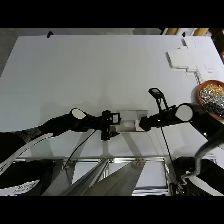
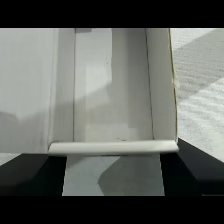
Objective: Fold the box and place the chain.
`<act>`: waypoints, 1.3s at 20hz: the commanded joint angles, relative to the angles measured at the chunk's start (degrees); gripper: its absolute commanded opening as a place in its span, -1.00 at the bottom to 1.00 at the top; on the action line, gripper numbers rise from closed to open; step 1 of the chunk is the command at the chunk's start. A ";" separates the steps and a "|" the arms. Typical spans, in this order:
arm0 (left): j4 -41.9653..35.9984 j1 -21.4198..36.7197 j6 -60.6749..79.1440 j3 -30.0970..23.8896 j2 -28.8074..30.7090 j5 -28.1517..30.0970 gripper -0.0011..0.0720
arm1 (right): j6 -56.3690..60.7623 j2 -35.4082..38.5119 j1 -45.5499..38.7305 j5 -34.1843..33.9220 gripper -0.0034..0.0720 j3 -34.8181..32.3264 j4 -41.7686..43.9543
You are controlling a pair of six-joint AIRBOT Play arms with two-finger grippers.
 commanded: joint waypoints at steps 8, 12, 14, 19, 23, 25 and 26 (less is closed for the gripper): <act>0.00 -0.02 0.02 -0.02 0.02 0.02 -0.06 | 24.39 -8.15 9.99 1.44 0.06 5.11 -15.12; 0.00 -0.02 0.02 -0.02 0.02 0.00 -0.06 | 30.82 -9.79 11.63 2.32 0.02 5.27 -19.04; 0.00 -0.02 0.02 -0.02 0.02 0.00 -0.06 | 31.28 -10.58 12.33 2.27 0.02 5.29 -19.39; 0.00 -0.02 0.02 -0.02 0.04 0.00 -0.06 | 31.30 -10.99 13.38 -0.17 -0.08 5.29 -19.34; 0.00 -0.02 0.02 -0.02 0.02 0.00 -0.06 | 31.30 -11.02 13.38 -0.33 -0.08 5.66 -19.61; 0.00 -0.02 0.02 -0.02 0.02 0.02 -0.06 | 31.28 -11.02 13.38 -0.61 -0.17 5.75 -19.67; 0.00 -0.02 0.02 -0.02 0.04 0.00 -0.06 | 31.30 -11.15 13.38 -0.61 -0.21 5.75 -19.74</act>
